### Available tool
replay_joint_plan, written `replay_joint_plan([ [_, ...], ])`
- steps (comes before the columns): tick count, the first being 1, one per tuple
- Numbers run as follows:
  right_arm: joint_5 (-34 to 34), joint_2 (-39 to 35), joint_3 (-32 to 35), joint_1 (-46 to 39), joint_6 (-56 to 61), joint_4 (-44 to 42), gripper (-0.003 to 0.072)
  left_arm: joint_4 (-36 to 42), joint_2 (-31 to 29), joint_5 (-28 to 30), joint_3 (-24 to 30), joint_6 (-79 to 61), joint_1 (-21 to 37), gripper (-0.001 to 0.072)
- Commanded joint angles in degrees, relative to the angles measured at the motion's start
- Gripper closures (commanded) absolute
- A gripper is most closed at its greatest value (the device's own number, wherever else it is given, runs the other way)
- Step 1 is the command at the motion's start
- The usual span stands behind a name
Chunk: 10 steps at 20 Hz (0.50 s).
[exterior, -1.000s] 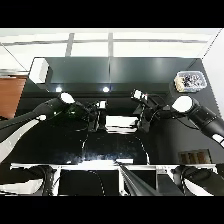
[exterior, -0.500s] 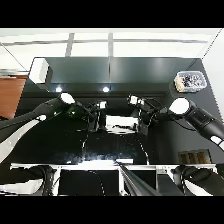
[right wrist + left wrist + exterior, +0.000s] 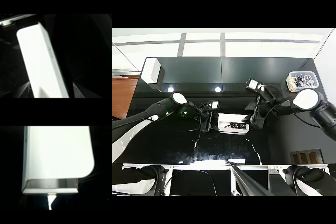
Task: Fold the box and place the chain.
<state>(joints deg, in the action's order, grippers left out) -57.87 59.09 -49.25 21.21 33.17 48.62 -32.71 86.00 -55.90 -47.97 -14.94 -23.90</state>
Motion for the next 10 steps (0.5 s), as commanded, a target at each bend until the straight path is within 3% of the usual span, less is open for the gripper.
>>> replay_joint_plan([
  [1,4.17,1.51,0.31,-1.38,1.38,0.48,0.0057,-0.04,0.00,-0.02,-0.04,-0.07,-0.02,0.0328],
  [5,4.72,6.21,3.72,0.81,-1.01,0.33,0.0057,-0.07,0.00,-0.02,-0.04,-0.07,-0.02,0.0328],
  [10,3.23,6.75,3.74,2.54,-5.20,-0.59,0.0059,-0.07,0.00,-0.02,-0.04,-0.07,-0.02,0.0328],
])
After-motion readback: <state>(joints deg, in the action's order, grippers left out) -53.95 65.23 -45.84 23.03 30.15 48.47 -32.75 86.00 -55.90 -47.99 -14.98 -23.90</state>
